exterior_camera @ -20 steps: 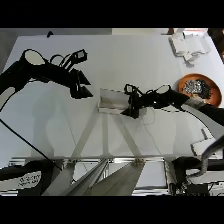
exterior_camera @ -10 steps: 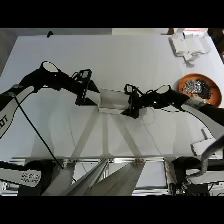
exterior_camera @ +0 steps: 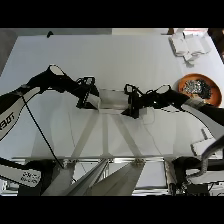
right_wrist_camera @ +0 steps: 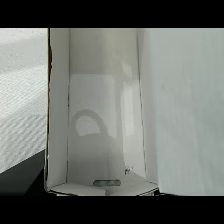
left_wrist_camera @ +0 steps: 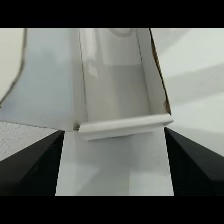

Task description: Fold the box and place the chain.

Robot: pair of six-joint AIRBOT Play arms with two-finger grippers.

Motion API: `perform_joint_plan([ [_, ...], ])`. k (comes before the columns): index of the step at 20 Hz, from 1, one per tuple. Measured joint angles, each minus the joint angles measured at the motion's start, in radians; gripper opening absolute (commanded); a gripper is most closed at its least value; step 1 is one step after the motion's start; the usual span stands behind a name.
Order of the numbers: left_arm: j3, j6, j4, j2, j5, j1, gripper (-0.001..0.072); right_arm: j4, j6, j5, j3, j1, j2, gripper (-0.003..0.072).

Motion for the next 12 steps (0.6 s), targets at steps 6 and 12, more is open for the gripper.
perform_joint_plan([
  [6, -0.019, -0.001, -0.037, -0.002, -0.002, -0.007, 0.0699, 0.001, 0.0, -0.001, 0.0, 0.0, 0.0, 0.047],
  [12, -0.09, -0.004, -0.048, -0.003, 0.024, -0.012, 0.0698, -0.003, -0.004, 0.009, 0.0, 0.0, 0.0, 0.047],
])
